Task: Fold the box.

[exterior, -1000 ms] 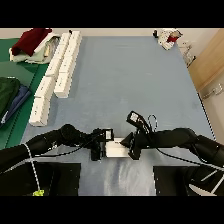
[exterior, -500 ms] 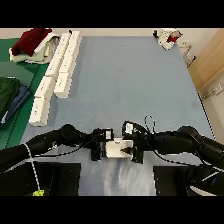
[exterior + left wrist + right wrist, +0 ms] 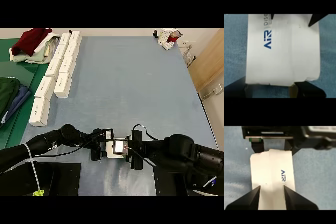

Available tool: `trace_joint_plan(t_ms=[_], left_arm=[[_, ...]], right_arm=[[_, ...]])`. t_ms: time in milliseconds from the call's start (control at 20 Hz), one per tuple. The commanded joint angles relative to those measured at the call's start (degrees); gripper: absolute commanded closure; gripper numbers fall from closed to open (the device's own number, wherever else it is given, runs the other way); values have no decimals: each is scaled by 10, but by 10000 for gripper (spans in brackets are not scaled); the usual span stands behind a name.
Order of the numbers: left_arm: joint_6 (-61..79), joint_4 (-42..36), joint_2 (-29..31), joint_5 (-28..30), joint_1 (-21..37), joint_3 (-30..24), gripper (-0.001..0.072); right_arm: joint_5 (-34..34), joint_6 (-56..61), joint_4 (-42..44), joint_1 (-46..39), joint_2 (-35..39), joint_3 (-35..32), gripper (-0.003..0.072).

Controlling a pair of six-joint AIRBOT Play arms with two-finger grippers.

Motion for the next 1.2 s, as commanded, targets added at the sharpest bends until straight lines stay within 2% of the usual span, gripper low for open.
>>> trace_joint_plan(t_ms=[0,300,350,450,550,850,1150], left_arm=[[0,0,0,0,0,0,248],[0,0,0,0,0,0,247],[0,0,0,0,0,0,247],[0,0,0,0,0,0,248],[0,0,0,0,0,0,248],[0,0,0,0,0,0,247],[0,0,0,0,0,1,247]], right_arm=[[25,98,-126,43,-26,1,218],[35,96,-142,43,-41,1,222],[36,96,-144,43,-41,2,261],[36,96,-143,43,-41,1,262],[36,96,-143,43,-41,2,345],[36,96,-143,46,-38,2,348],[41,92,-144,46,-2,2,339]])
